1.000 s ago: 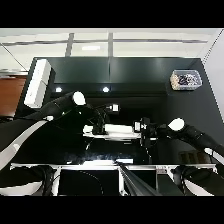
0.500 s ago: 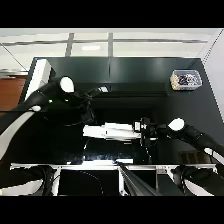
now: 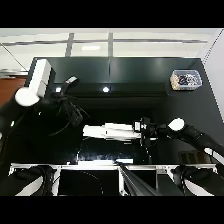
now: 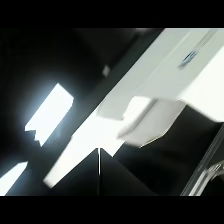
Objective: Fold the box and place the chain.
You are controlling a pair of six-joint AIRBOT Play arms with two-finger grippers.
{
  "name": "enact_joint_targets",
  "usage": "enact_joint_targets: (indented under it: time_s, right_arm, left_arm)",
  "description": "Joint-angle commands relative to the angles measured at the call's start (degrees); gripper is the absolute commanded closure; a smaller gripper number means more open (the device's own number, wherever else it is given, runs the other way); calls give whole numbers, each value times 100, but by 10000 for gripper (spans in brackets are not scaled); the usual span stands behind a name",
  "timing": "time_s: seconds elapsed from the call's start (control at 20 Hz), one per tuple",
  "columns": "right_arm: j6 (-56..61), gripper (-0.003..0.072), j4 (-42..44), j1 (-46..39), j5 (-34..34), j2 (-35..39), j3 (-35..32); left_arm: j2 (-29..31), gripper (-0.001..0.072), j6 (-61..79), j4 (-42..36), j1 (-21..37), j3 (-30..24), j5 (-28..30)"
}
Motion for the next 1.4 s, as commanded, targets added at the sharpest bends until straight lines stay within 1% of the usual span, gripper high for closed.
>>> enact_joint_targets:
  time_s: [0.0,0.05,0.1,0.15,0.2,0.3,0.4,0.55,0.6,0.65,0.85,0.95,1.0,1.15,1.35]
  right_arm:
    - [2,225,0,2,2,-4,4]
    - [2,225,0,2,4,-4,4]
    - [2,225,0,2,2,-4,4]
    - [2,225,0,2,4,-4,4]
    - [2,225,0,2,2,-4,4]
    - [2,225,0,2,2,-4,4]
    - [2,225,0,2,4,-4,4]
    - [2,225,0,4,2,-4,4]
    - [2,225,0,2,2,-4,4]
    - [2,225,0,2,2,-4,4]
    - [2,225,0,2,2,-4,4]
    - [2,225,0,2,2,-4,4]
    - [2,225,0,2,2,-4,4]
    - [2,225,0,2,2,-4,4]
    - [2,225,0,2,2,-4,4]
  left_arm:
    - [1239,680,352,-1784,35,-1550,715]
    - [1340,680,363,-1917,-63,-1803,614]
    - [1322,681,361,-1906,-223,-1917,544]
    - [1248,682,363,-1915,-466,-1956,590]
    - [1132,682,367,-1991,-769,-1952,767]
    - [841,682,411,-2409,-1338,-1952,1370]
    - [503,681,741,-3053,-1727,-1947,2009]
    - [48,682,2173,-4492,-2028,-1886,2844]
    - [-116,682,2579,-4892,-2138,-1808,3174]
    - [-289,682,2872,-5123,-2210,-1663,3368]
    - [-975,682,3254,-5115,-2247,-990,3757]
    - [-1287,682,3248,-4826,-2240,-822,3851]
    - [-1419,682,3226,-4671,-2245,-793,3821]
    - [-1615,682,3189,-4433,-2245,-793,3453]
    - [-1644,682,3189,-4330,-2192,-774,3414]
